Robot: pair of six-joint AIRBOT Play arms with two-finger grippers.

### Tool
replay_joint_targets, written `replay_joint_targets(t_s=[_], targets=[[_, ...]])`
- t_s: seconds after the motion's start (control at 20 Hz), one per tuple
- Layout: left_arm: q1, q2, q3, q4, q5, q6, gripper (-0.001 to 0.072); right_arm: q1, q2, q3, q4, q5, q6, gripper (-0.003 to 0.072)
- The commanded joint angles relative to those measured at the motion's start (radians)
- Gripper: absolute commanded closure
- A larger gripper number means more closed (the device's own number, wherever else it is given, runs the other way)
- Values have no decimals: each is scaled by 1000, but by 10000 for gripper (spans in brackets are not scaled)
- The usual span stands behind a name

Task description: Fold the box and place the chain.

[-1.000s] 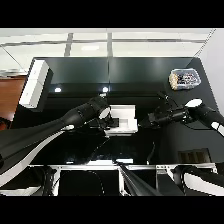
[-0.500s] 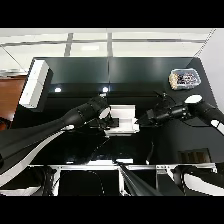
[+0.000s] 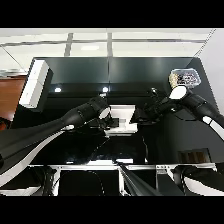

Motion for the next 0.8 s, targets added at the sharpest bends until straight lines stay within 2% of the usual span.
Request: replay_joint_targets(t_s=[0.0,0.15,0.2,0.35,0.5,0.75], targets=[[0,0,0,0,1,0,681,92,0,20,-161,-82,175,203],[1,0,0,0,1,0,681,166,-1,27,-247,-132,268,204],[0,0,0,0,1,0,681,191,-2,33,-280,-143,289,314],[0,0,0,0,1,0,681,245,-6,54,-354,-146,337,313],[0,0,0,0,1,0,680,285,-13,68,-498,-121,452,312],[0,0,0,0,1,0,681,327,-16,68,-548,-116,521,313]])
